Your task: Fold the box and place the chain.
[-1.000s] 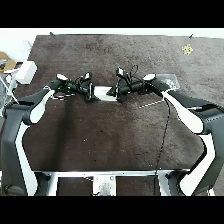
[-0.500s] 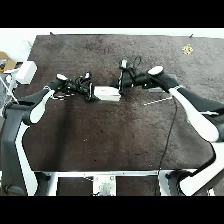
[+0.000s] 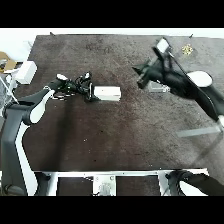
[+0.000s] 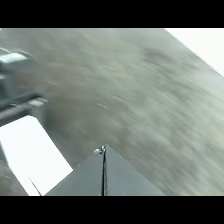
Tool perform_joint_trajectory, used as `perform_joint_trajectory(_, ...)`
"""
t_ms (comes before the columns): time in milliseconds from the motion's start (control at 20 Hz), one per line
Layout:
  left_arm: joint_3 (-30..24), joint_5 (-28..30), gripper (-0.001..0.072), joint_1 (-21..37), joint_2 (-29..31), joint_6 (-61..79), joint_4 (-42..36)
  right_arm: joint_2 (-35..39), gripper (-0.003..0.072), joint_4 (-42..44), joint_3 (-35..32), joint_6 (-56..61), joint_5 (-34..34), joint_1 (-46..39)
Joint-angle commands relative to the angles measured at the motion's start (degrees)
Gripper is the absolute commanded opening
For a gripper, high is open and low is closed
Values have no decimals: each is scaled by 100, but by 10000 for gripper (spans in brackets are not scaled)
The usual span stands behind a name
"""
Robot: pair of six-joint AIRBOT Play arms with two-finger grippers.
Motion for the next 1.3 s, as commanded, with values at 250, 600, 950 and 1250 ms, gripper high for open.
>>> perform_joint_trajectory(250,0,-4,346,4,-2,2,2,3895,4,1097,-4288,61,-3134,-129)
perform_joint_trajectory(600,0,-55,90,9,9,-144,-205,4623,4,1091,-5040,57,-3154,-129)
perform_joint_trajectory(950,11,485,9,470,1108,-1773,-584,4623,4,1091,-5040,57,-3158,-129)
perform_joint_trajectory(1250,-511,2269,6,1598,2981,-3818,-101,4623,4,1091,-5040,57,-3156,-129)
